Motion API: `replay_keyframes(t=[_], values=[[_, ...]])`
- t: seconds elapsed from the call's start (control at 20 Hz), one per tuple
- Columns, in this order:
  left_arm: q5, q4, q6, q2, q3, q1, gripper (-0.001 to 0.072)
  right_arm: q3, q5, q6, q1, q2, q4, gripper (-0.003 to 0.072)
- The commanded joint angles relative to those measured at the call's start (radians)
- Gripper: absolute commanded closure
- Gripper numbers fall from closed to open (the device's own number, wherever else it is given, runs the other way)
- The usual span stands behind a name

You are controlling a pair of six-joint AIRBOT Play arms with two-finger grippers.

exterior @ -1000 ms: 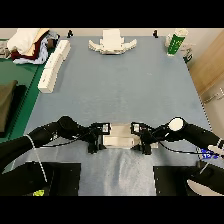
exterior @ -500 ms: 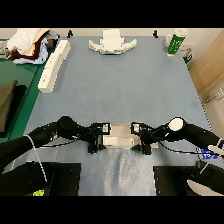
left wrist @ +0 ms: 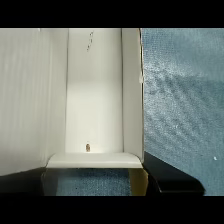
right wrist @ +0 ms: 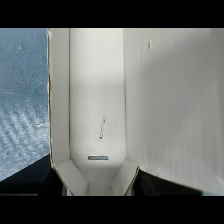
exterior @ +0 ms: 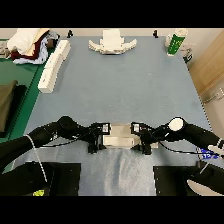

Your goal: Fold the box.

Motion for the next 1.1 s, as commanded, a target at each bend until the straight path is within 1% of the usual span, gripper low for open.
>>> replay_keyframes(t=[0.0, 0.05, 0.15, 0.3, 0.45, 0.55, 0.65, 0.75, 0.8, 0.85, 0.9, 0.95, 1.0, 1.05], values=[[0.0, 0.0, 0.0, 0.001, 0.0, 0.0, 0.0198, 0.001, 0.0, 0.01, 0.0, 0.0, 0.006, 0.0175], [0.0, 0.0, 0.0, 0.001, 0.0, 0.0, 0.0198, 0.001, 0.0, 0.037, 0.0, 0.0, 0.007, -0.0017], [0.0, 0.0, 0.0, 0.001, 0.0, 0.0, 0.0199, 0.001, 0.0, 0.112, 0.0, 0.003, -0.005, -0.0027], [0.0, 0.0, 0.0, 0.001, 0.0, 0.0, 0.0198, 0.001, 0.001, 0.232, 0.0, 0.044, -0.083, -0.0027], [0.0, 0.0, 0.0, 0.001, 0.0, 0.0, 0.0198, 0.001, 0.01, 0.399, 0.0, 0.133, -0.187, -0.0027], [0.0, 0.0, 0.0, 0.001, 0.0, 0.0, 0.0198, 0.001, 0.049, 0.53, 0.0, 0.206, -0.29, -0.0027], [0.0, 0.0, 0.0, 0.001, 0.0, 0.0, 0.0198, 0.005, 0.102, 0.717, 0.0, 0.277, -0.392, -0.0027], [0.0, 0.0, 0.0, 0.001, 0.0, 0.0, 0.0198, 0.032, 0.197, 1.009, 0.0, 0.344, -0.403, -0.0018], [0.0, 0.0, 0.0, 0.001, 0.0, 0.0, 0.0198, 0.053, 0.248, 1.187, 0.0, 0.373, -0.374, 0.0081], [0.0, 0.0, 0.0, 0.001, 0.0, 0.0, 0.0198, 0.073, 0.288, 1.36, 0.0, 0.392, -0.319, 0.0278], [0.0, 0.0, 0.0, 0.001, 0.0, 0.0, 0.0198, 0.084, 0.306, 1.5, 0.002, 0.401, -0.238, 0.0587], [0.0, 0.0, 0.0, 0.001, 0.0, 0.0, 0.0198, 0.085, 0.289, 1.551, 0.013, 0.402, -0.134, 0.0682], [0.0, 0.0, 0.0, 0.001, 0.0, 0.0, 0.0198, 0.085, 0.254, 1.551, 0.032, 0.392, -0.04, 0.0683], [0.0, 0.0, 0.0, 0.001, 0.0, 0.0, 0.0198, 0.085, 0.182, 1.549, 0.059, 0.372, 0.042, 0.0683]])
